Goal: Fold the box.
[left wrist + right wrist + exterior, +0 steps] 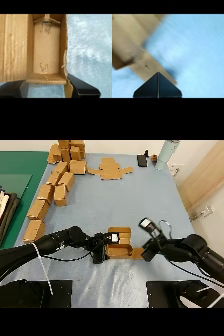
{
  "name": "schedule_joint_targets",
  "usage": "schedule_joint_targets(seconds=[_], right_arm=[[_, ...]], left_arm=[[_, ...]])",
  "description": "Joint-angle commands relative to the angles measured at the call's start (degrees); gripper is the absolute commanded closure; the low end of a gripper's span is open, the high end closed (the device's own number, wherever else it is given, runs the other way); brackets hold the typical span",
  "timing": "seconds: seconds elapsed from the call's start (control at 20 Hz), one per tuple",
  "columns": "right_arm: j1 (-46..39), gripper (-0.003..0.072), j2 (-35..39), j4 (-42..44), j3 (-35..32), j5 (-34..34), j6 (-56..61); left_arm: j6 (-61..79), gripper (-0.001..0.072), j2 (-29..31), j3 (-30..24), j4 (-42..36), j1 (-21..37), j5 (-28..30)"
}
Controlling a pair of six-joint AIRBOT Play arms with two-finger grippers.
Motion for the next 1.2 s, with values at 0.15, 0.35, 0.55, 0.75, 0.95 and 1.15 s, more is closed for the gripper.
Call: schedule_joint_targets(seconds=[0.15, 0.35, 0.55, 0.75, 0.95, 1.15], right_arm=[[-12.59, 0.0683, -2.69, -4.55, -0.42, -8.5, 22.58], [-17.64, 0.0683, -8.66, 5.33, -0.44, -5.77, 11.06], [-17.86, 0.0684, -10.75, 13.35, -0.46, -5.22, -0.17], [-17.84, 0.0684, -9.44, 20.0, -0.37, -5.88, -6.12], [-17.81, 0.0684, -5.46, 23.23, -0.37, -6.82, -6.69], [-17.81, 0.0684, -4.79, 24.04, -0.63, -6.45, -6.78]], left_arm=[[0.04, 0.0347, 0.0, -0.02, 0.02, 0.0, 0.0], [0.04, 0.0347, 0.0, -0.02, 0.0, 0.0, 0.0], [0.02, 0.0347, 0.0, -0.02, 0.02, 0.0, 0.0], [0.04, 0.0347, 0.0, -0.02, 0.02, 0.0, -0.02], [0.04, 0.0347, 0.0, -0.02, 0.02, 0.0, 0.0], [0.04, 0.0347, 0.0, -0.02, 0.0, 0.0, 0.0]])
